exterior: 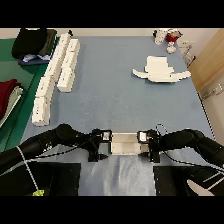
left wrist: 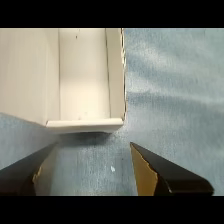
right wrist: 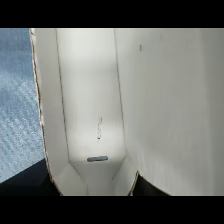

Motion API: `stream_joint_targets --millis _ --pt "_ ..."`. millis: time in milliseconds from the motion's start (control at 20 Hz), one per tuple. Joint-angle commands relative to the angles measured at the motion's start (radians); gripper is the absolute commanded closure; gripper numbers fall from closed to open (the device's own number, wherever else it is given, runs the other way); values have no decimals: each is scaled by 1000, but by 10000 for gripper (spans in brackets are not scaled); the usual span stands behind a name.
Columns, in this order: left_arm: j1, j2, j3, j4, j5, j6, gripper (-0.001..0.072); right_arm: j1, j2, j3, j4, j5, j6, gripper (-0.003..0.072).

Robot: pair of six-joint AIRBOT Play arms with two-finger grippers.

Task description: Fold the box.

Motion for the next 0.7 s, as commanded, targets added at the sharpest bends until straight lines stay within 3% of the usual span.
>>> stream_joint_targets --millis 0,650 --pt "-40 -37 -1 -83 78 21 9 0 1 0 0 0 0 179" --pt "-103 -90 4 -135 169 22 9 0 1 0 0 0 0 179"
